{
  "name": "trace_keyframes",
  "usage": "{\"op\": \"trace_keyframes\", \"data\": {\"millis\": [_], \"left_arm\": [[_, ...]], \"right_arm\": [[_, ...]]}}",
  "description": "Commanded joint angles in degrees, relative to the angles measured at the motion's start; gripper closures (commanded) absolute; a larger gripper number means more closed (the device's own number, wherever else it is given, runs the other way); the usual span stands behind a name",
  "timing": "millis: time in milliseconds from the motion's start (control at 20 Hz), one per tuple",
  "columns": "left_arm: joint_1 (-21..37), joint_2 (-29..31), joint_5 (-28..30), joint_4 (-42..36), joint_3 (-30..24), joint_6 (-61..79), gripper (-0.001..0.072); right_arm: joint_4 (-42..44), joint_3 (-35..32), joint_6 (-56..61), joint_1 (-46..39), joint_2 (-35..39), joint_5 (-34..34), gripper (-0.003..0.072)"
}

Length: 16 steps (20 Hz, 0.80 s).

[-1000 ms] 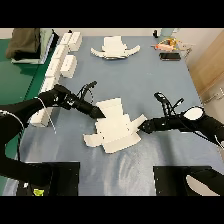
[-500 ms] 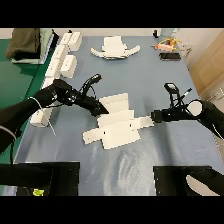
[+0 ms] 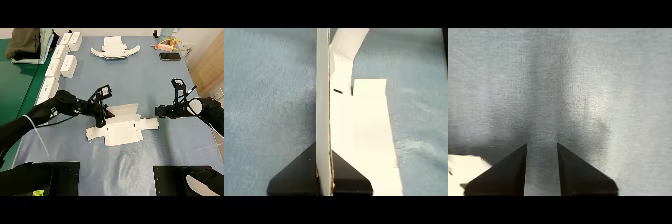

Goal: Fold the box.

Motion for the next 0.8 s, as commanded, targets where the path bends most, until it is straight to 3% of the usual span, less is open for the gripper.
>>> {"op": "trace_keyframes", "data": {"millis": [0, 150, 750], "left_arm": [[-2.7, 3.5, 6.1, -10.6, -6.3, 13.9, 0.07], [-2.7, 3.7, 3.9, -17.4, -8.4, 20.3, 0.0699], [-2.7, 1.8, -0.1, -10.1, -11.6, 16.9, 0.0694]], "right_arm": [[-0.6, 0.1, 2.0, 0.0, 0.1, 0.0, 0.0383], [-0.6, 0.1, 2.6, 0.0, 0.1, -0.1, 0.0384], [-0.6, 0.1, 4.5, 0.0, 0.1, -0.9, 0.0384]]}}
